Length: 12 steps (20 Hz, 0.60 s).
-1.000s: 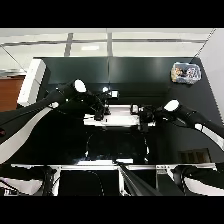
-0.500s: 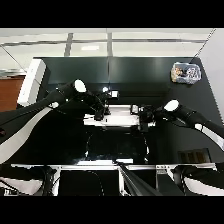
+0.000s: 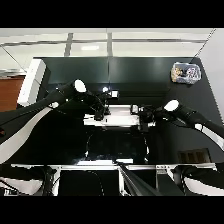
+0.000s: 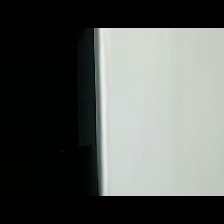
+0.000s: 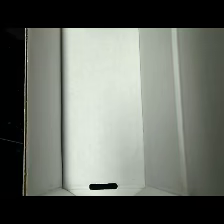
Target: Fold the box and place the chain.
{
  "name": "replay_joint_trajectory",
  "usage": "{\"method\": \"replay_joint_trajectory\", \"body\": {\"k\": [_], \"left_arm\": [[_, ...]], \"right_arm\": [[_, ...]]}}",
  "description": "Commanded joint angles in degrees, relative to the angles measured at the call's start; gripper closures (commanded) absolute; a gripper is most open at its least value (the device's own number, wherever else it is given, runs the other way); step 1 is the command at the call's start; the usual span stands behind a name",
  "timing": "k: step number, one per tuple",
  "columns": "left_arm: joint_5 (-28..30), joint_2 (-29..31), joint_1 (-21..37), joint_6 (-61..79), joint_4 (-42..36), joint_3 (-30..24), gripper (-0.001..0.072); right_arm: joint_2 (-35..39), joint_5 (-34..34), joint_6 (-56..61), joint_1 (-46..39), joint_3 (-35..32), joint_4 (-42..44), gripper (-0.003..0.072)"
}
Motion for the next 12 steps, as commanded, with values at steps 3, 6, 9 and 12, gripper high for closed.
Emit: {"method": "replay_joint_trajectory", "body": {"k": [3, 6, 9, 12], "left_arm": [[-0.1, 0.0, 0.0, 0.0, 0.0, 0.0, 0.0683], [-0.1, 0.0, 0.0, 0.0, 0.0, 0.0, 0.0683], [-0.1, 0.0, 0.0, 0.0, 0.0, 0.0, 0.0683], [-0.2, 0.0, 0.0, 0.0, 0.0, 0.0, 0.0683]], "right_arm": [[0.0, 0.4, 0.0, -1.2, 0.1, 1.9, -0.0029], [0.0, 0.3, 0.0, -1.0, 0.1, 1.7, -0.0029], [0.0, 0.3, 0.0, -1.0, 0.1, 1.6, -0.0029], [0.0, 0.3, 0.0, -1.0, 0.1, 1.6, -0.002]]}}
